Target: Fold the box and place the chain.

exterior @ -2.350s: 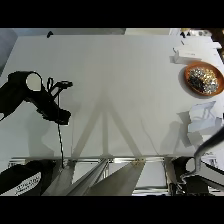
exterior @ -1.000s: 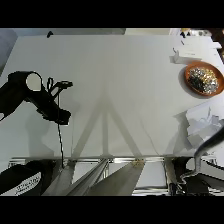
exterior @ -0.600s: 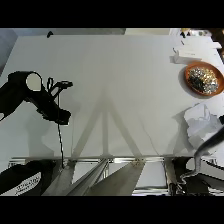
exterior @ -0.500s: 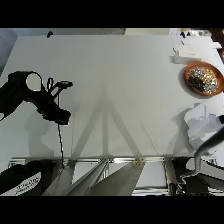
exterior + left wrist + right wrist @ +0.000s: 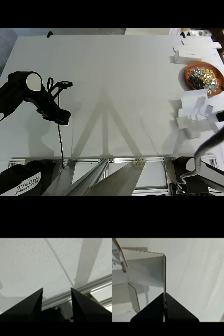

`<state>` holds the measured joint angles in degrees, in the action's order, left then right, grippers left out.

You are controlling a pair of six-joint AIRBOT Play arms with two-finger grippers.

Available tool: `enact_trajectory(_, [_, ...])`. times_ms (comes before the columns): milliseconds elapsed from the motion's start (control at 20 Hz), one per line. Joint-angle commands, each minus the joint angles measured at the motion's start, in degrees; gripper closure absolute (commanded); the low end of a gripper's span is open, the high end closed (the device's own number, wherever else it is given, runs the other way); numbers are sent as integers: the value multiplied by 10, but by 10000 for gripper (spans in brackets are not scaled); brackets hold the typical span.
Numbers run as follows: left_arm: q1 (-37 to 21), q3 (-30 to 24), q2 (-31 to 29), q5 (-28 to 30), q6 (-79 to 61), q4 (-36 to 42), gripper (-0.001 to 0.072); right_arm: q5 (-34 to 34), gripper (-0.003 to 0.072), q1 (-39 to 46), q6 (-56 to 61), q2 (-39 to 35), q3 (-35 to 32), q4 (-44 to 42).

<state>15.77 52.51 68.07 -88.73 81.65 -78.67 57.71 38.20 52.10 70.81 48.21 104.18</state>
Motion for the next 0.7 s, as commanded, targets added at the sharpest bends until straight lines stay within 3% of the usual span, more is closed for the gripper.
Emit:
enact_trajectory(0, [0, 0, 0, 0, 0, 0, 319, 83, 665, -40, -59, -37, 0, -159])
enact_trajectory(150, [0, 0, 0, 0, 0, 0, 319, 175, 666, -85, -56, -57, -4, -298])
enact_trajectory(250, [0, 0, 0, 0, 0, 0, 319, 192, 666, -123, -47, -87, -28, -369])
enact_trajectory(550, [0, 0, 0, 1, -27, -2, 319, 85, 666, -263, -28, -278, -195, -548])
enact_trajectory(650, [0, 0, 0, 7, -85, -2, 319, 67, 666, -306, -5, -325, -236, -562])
